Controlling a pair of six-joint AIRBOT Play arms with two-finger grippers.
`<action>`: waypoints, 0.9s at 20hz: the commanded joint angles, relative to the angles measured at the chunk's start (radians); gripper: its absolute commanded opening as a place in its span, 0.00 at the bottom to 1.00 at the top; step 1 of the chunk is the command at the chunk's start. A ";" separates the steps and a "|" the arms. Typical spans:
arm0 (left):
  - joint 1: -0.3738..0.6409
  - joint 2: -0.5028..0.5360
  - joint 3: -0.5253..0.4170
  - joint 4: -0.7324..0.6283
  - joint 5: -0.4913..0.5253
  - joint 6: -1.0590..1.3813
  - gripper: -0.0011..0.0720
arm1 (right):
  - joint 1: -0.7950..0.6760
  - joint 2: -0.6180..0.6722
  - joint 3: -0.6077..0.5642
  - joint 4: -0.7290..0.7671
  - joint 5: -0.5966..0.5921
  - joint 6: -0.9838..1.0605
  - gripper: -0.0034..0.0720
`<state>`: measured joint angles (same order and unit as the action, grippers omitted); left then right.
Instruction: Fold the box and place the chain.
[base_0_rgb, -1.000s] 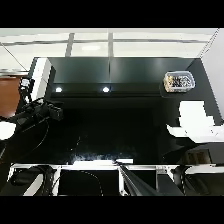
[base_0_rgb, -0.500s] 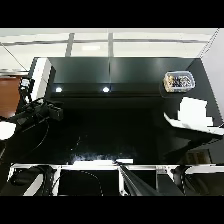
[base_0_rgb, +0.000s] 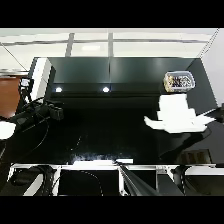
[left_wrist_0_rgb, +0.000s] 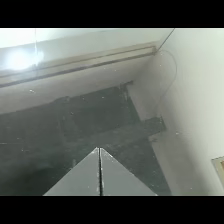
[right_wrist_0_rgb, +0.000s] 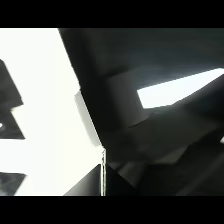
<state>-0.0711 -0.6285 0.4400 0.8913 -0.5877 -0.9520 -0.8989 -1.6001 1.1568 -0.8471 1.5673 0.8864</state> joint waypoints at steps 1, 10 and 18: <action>-0.002 0.000 0.000 -0.043 -0.036 0.000 0.05 | 0.122 0.131 -0.164 0.174 -0.070 0.000 0.06; -0.246 -0.114 -0.001 -0.099 -0.076 -0.044 0.05 | 0.623 0.900 -0.861 0.630 -0.663 -0.236 0.06; -0.260 -0.378 0.012 -0.386 -0.014 -0.089 0.98 | 0.922 0.972 -0.999 0.626 -0.815 -0.240 0.06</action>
<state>-0.3256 -0.9043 0.4435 0.6037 -0.6121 -1.0393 -0.0635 -0.6510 0.1902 -0.2348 0.8345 0.6548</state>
